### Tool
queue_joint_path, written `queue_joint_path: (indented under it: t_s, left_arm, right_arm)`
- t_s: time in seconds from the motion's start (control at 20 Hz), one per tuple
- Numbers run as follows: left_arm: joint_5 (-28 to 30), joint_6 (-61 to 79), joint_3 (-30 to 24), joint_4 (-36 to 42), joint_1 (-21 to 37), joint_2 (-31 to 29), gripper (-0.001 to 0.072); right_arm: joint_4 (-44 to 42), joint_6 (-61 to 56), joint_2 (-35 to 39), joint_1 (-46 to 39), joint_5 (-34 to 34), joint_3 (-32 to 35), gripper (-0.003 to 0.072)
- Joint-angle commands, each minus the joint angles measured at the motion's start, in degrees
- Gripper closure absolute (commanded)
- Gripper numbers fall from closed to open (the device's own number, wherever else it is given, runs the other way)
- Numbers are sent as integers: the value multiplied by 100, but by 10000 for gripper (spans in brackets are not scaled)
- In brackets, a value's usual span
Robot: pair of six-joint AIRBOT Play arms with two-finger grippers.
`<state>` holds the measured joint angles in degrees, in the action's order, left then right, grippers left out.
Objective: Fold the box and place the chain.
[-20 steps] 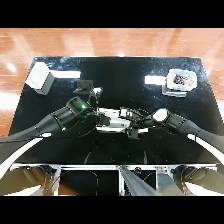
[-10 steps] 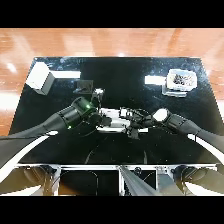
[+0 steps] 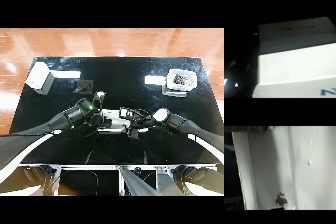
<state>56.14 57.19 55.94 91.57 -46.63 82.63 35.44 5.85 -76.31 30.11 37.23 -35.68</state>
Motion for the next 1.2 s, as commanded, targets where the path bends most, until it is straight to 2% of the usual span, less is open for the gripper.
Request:
queue_joint_path:
  t_s: [0.0,0.05,0.1,0.25,0.55,0.65,0.85,0.9,0.95,1.0,1.15]
  left_arm:
    - [-61,2,7,44,-4,0,513]
    - [-61,0,7,46,-4,0,537]
    - [-61,2,9,48,-4,0,611]
    - [-57,2,15,66,-4,-2,688]
    - [90,4,153,85,-9,-2,682]
    - [254,2,260,92,-9,-2,502]
    - [723,0,337,170,-11,-7,491]
    - [761,-2,337,170,-7,-7,440]
    - [793,-7,337,170,-4,-7,287]
    - [802,-31,337,170,-2,-9,170]
    - [800,-28,337,168,-2,-24,156]
  right_arm:
    - [-7,-2,-4,2,0,0,148]
    - [-7,-2,-4,2,0,0,149]
    - [-7,0,-4,0,0,0,148]
    - [-7,-2,-4,0,0,0,149]
    - [-4,-2,-4,0,0,0,149]
    - [-4,-2,-4,0,0,0,149]
    - [-4,-2,-4,0,0,0,149]
    - [-7,-2,-4,2,0,0,149]
    - [-4,-2,-4,0,0,0,149]
    - [-7,-2,-4,0,0,0,149]
    - [-7,-2,-4,0,0,0,149]
